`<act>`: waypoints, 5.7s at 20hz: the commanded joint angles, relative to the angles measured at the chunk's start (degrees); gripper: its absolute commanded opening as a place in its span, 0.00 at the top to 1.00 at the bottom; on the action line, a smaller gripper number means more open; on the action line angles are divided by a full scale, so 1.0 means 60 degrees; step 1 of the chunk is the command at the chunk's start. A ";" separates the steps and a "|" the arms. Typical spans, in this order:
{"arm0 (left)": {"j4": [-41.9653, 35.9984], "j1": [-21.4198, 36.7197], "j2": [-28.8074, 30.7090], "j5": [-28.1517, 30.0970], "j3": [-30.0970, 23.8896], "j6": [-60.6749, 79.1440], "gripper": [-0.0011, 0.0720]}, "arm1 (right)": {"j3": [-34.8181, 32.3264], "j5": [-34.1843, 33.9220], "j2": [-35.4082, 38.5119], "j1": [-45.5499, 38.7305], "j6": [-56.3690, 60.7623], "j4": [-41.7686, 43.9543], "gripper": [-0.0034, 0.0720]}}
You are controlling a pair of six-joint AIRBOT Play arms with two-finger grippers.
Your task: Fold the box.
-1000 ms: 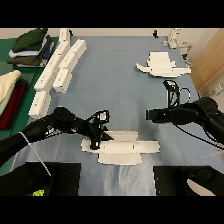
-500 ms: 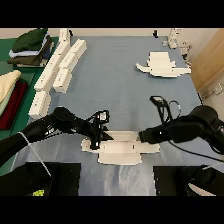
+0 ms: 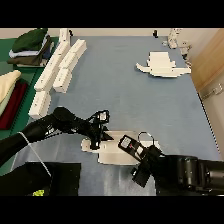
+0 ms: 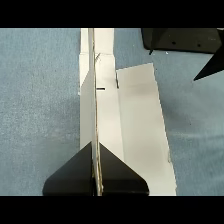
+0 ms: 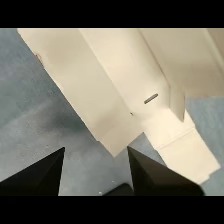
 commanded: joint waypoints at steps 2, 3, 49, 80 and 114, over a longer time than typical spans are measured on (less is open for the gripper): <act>0.0004 -0.0004 0.0007 0.0000 0.0000 0.0000 0.97 | -0.0627 0.1078 -0.0750 0.0703 -0.0302 -0.0994 0.16; 0.0004 -0.0004 0.0007 0.0004 0.0000 0.0000 0.97 | -0.0667 0.1155 -0.0998 0.0703 -0.0321 -0.1009 0.17; 0.0004 -0.0004 0.0007 0.0004 0.0000 0.0000 0.97 | -0.1818 0.2583 0.0076 -0.8262 -1.6149 0.7391 0.00; 0.0004 -0.0004 0.0007 0.0000 0.0000 0.0000 0.97 | -0.2051 0.3133 -0.1472 -0.8287 -1.7478 0.8047 0.01; 0.0004 -0.0004 0.0007 0.0004 0.0000 0.0000 0.97 | -0.2404 0.3534 -0.1432 -0.7945 -1.7573 0.8014 0.26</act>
